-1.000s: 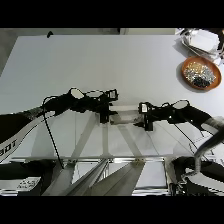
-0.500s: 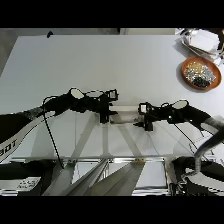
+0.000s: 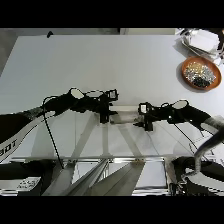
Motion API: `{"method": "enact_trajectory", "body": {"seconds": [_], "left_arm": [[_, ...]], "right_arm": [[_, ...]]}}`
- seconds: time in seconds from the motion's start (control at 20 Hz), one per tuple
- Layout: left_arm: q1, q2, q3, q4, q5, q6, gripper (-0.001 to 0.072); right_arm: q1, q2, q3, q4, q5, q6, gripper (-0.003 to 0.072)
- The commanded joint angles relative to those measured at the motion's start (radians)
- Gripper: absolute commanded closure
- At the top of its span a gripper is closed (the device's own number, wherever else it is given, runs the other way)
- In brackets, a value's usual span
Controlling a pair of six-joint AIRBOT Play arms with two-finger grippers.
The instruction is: Fold the box and place the chain.
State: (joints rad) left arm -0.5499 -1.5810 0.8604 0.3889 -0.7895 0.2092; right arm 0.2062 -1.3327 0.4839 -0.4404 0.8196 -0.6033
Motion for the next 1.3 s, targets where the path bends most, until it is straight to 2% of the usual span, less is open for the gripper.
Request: {"method": "enact_trajectory", "body": {"seconds": [0.0, 0.6, 0.65, 0.75, 0.8, 0.9, 1.0, 1.05, 1.15, 1.25], "left_arm": [[0.000, -0.001, 0.000, 0.000, 0.000, 0.000, 0.0699], [0.000, -0.001, 0.000, 0.001, 0.000, 0.000, 0.0696], [0.000, 0.000, 0.000, 0.001, 0.000, 0.000, 0.0635], [0.000, 0.010, 0.000, 0.005, 0.003, 0.000, 0.0325], [0.000, 0.017, 0.000, 0.007, 0.006, 0.000, 0.0291], [0.002, 0.035, 0.000, 0.039, 0.011, 0.000, 0.0275], [0.012, 0.059, 0.000, 0.055, 0.016, -0.017, 0.0098], [0.022, 0.072, 0.000, 0.062, 0.016, -0.039, 0.0045], [0.046, 0.103, 0.000, 0.127, 0.014, -0.098, 0.0028], [0.079, 0.145, 0.000, 0.252, 0.002, -0.217, 0.0028]], "right_arm": [[0.000, 0.000, 0.000, 0.000, 0.003, 0.000, 0.0249], [0.000, 0.000, 0.000, 0.000, 0.003, 0.000, 0.0249], [0.000, 0.000, 0.000, 0.000, 0.003, 0.000, 0.0249], [0.000, 0.000, 0.000, 0.000, 0.003, 0.000, 0.0249], [0.000, 0.000, 0.000, 0.000, 0.003, 0.000, 0.0249], [0.000, 0.000, 0.000, 0.000, 0.003, 0.000, 0.0249], [0.000, 0.000, 0.000, 0.000, 0.003, 0.000, 0.0249], [0.000, 0.000, 0.000, 0.000, 0.003, 0.000, 0.0249], [0.000, 0.000, 0.000, 0.000, 0.003, 0.000, 0.0249], [0.000, 0.000, 0.000, 0.000, 0.003, 0.000, 0.0249]]}}
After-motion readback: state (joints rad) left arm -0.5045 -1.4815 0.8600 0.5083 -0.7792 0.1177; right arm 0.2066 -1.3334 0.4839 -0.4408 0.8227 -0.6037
